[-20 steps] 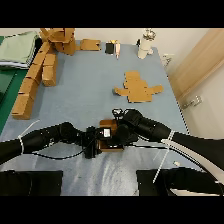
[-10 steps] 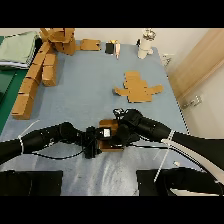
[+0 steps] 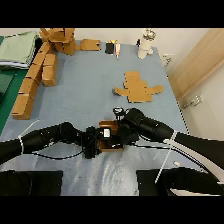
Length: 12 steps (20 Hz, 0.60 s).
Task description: Fold the box.
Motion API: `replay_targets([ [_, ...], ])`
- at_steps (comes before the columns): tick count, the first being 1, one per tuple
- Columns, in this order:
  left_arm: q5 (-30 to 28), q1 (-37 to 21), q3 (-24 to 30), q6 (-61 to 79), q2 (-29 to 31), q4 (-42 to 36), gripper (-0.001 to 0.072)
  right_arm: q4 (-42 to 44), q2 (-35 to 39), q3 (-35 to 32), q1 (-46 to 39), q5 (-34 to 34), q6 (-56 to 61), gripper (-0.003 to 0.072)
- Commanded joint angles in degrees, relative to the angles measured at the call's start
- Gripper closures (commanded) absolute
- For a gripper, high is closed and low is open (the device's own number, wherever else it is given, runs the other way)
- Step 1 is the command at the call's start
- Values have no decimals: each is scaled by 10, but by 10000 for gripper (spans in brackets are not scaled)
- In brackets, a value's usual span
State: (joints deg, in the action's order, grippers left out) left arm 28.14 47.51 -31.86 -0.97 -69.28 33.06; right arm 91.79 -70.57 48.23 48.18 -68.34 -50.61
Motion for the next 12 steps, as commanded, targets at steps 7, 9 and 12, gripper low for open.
replay_targets([
  [7,-1,0,0,-1,0,0,463,-5,47,3,0,-12,1,125],
  [9,-1,0,0,-1,0,0,462,-5,54,5,0,-14,1,126],
  [12,-1,0,0,-1,0,0,463,-12,70,8,0,-26,1,126],
])
